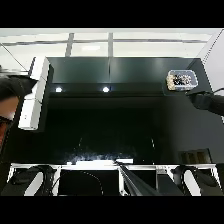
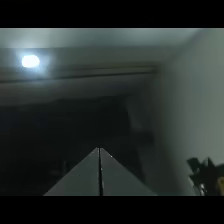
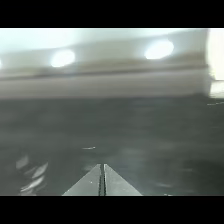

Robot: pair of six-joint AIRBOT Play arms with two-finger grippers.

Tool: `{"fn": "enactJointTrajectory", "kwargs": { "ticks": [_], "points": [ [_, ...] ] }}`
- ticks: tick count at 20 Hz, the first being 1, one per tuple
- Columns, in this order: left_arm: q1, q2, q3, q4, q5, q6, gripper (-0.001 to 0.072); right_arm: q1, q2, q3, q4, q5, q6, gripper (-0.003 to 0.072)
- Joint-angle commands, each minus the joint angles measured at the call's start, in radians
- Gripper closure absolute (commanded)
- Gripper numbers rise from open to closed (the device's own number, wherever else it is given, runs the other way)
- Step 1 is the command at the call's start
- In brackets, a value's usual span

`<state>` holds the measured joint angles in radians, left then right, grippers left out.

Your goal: Fold the box and place the chain.

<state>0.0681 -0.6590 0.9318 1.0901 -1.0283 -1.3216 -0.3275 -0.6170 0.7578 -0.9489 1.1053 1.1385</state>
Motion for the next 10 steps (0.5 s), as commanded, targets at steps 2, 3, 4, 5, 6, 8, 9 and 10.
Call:
{"fn": "enactJointTrajectory", "kwargs": {
  "ticks": [2, 3, 4, 5, 6, 8, 9, 10],
  "points": [
    [-0.275, 0.145, -0.185, 0.422, 0.047, -0.348, 0.0683, 0.000, 0.071, -0.006, -0.385, -0.068, 0.198, 0.0649],
    [-0.317, 0.156, -0.211, 0.520, 0.030, -0.440, 0.0682, 0.000, 0.070, -0.025, -0.399, -0.085, 0.220, 0.0648],
    [-0.341, 0.157, -0.219, 0.578, 0.016, -0.489, 0.0681, 0.000, 0.070, -0.044, -0.389, -0.104, 0.220, 0.0649],
    [-0.346, 0.156, -0.219, 0.590, 0.019, -0.500, 0.0680, 0.000, 0.070, -0.058, -0.366, -0.107, 0.220, 0.0649],
    [-0.344, 0.158, -0.218, 0.589, 0.035, -0.500, 0.0679, 0.000, 0.070, -0.062, -0.349, -0.100, 0.220, 0.0650],
    [-0.343, 0.159, -0.218, 0.588, 0.050, -0.500, 0.0679, -0.001, 0.070, -0.062, -0.326, -0.097, 0.220, 0.0650],
    [-0.343, 0.159, -0.218, 0.582, 0.049, -0.500, 0.0678, -0.001, 0.070, -0.062, -0.327, -0.097, 0.220, 0.0650],
    [-0.343, 0.159, -0.218, 0.573, 0.049, -0.500, 0.0678, -0.001, 0.070, -0.062, -0.327, -0.097, 0.219, 0.0650]
  ]
}}
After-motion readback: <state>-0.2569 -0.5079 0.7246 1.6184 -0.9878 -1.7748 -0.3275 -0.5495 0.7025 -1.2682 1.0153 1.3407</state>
